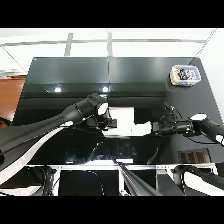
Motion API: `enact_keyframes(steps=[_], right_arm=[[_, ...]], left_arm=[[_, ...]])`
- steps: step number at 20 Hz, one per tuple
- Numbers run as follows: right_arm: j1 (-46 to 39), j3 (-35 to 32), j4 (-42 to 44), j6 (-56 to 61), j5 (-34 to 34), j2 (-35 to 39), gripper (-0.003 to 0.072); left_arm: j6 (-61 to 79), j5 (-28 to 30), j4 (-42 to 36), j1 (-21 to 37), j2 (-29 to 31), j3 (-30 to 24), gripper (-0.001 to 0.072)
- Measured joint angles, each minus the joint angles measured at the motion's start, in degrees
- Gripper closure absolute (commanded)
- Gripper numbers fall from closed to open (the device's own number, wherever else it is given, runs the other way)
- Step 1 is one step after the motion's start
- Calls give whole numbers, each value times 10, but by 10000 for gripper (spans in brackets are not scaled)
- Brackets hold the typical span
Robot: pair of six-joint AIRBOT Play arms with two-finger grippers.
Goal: Fold the box and place the chain.
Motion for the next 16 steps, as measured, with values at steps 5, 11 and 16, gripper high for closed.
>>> enact_keyframes(steps=[5, 11, 16], right_arm=[[15, 39, 12, -15, 27, -3, 33], [78, 71, 17, 0, 34, -4, 135], [157, 120, -14, 103, 3, -4, 137]], left_arm=[[0, 0, -1, 1, 0, 0, 682], [0, 1, -3, 1, 0, 0, 682], [0, 1, -4, 2, 0, 0, 682]])
